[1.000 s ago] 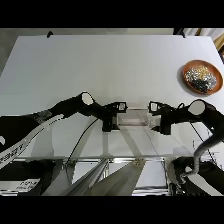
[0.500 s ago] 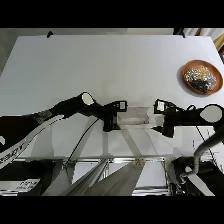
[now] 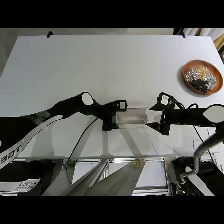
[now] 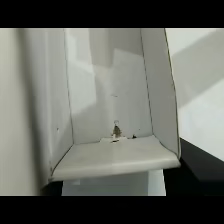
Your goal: Fold the box and place the chain.
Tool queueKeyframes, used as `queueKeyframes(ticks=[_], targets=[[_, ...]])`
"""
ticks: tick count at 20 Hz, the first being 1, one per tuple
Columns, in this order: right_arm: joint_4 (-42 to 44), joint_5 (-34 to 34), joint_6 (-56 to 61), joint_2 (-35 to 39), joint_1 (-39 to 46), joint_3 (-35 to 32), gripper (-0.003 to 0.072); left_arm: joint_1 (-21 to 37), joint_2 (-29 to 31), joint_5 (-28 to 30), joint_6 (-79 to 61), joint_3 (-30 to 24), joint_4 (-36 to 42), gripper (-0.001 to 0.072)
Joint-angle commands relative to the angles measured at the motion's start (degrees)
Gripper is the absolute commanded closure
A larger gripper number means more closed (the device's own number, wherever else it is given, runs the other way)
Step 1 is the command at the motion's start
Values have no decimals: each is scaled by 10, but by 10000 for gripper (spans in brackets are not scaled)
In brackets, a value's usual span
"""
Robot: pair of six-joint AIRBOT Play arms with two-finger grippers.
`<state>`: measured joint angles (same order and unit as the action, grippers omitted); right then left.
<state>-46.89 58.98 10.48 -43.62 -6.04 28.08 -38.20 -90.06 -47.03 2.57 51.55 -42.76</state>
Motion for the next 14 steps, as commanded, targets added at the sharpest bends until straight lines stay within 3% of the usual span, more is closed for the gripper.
queueKeyframes(ticks=[1, 6, 10, 13, 14], targets=[[9, -1, 0, 1, 0, 1, 28, 1, 21, 9, 5, 0, -126, 704], [13, -1, 0, 0, 0, 1, 40, 1, 27, 53, 5, 0, -80, 704], [23, -1, 0, 0, 0, 0, 45, 1, 26, 50, 5, 0, -70, 704], [24, 2, 0, 0, -1, 0, 292, 1, 23, 46, 5, 0, -68, 699], [26, 3, 0, 0, -1, 0, 291, 1, 23, 43, 5, 0, -68, 699]])
